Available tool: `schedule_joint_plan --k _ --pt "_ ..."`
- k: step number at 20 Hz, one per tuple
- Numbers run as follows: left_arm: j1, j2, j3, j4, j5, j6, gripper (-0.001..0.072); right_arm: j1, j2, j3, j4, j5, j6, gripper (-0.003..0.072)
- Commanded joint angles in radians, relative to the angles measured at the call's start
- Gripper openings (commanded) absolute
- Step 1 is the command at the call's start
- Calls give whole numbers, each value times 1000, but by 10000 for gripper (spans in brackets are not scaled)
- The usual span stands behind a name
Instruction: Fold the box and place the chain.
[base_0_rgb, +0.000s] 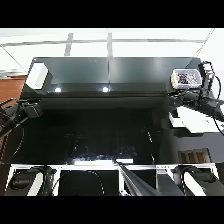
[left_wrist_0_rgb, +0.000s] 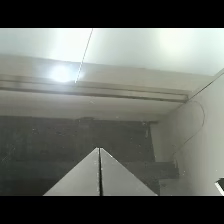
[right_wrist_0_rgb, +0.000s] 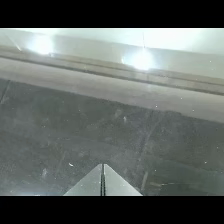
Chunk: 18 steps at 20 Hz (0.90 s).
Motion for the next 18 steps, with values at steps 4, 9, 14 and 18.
schedule_joint_plan --k 4,9,14,18 --pt "0 -1 0 0 0 0 29 0 1 -1 0 1 0 16" --pt "0 -1 0 0 0 0 29 0 1 -1 0 0 0 16" --pt "0 -2 0 -15 51 0 29 0 1 -1 2 0 0 16" --pt "0 -31 -23 -103 184 0 35 4 -8 -1 156 -190 3 16"
